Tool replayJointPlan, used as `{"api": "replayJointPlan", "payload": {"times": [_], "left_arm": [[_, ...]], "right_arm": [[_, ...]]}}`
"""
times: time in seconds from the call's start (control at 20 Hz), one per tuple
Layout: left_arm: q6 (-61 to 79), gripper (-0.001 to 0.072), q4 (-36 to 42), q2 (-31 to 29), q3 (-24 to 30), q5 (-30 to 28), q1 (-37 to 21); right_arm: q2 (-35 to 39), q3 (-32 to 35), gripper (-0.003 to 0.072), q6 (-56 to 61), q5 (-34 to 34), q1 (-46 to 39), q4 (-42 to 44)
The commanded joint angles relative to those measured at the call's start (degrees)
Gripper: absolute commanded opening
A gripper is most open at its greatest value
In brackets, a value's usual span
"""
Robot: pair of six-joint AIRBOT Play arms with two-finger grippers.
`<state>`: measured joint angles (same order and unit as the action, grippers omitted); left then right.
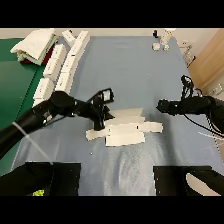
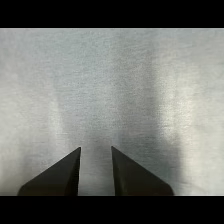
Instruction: Fold the box.
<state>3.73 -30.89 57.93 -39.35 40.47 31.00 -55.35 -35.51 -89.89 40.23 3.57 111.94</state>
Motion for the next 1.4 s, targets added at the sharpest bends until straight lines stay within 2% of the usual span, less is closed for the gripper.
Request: {"api": "replayJointPlan", "payload": {"times": [0.0,0.1,0.2,0.4,0.65,0.85,1.1,1.2,1.35], "left_arm": [[4.9,0.0006,0.5,-7.8,9.9,-20.9,8.5],[4.9,0.0006,0.5,-8.2,13.1,-28.6,13.1],[4.8,0.0007,0.5,-7.8,15.3,-32.9,16.5],[3.7,0.0008,0.5,-7.4,16.4,-34.1,17.3],[3.8,0.0008,0.7,-5.4,16.2,-24.3,13.8],[3.7,0.0008,0.7,-5.5,12.6,-17.9,10.6],[4.4,0.0008,1.0,-3.6,7.2,-0.2,1.9],[5.3,0.0009,1.4,-1.6,5.8,2.1,0.9],[6.2,0.001,4.4,0.6,5.3,2.0,0.9]], "right_arm": [[0.1,-0.1,0.0305,1.5,-0.3,0.0,0.0],[0.1,-0.1,0.0305,1.6,-0.3,0.0,0.8],[0.1,-0.1,0.0305,1.6,-0.3,0.0,1.2],[0.1,-0.1,0.0304,1.6,-0.3,0.0,1.7],[0.1,-0.1,0.0304,1.6,-0.2,0.1,2.3],[0.1,-0.1,0.0304,1.6,-0.1,0.1,2.3],[0.1,-0.1,0.0304,1.6,-0.1,0.1,2.3],[0.1,-0.1,0.0304,1.6,-0.1,0.1,2.4],[0.1,-0.1,0.0304,1.6,0.0,0.1,2.7]]}}
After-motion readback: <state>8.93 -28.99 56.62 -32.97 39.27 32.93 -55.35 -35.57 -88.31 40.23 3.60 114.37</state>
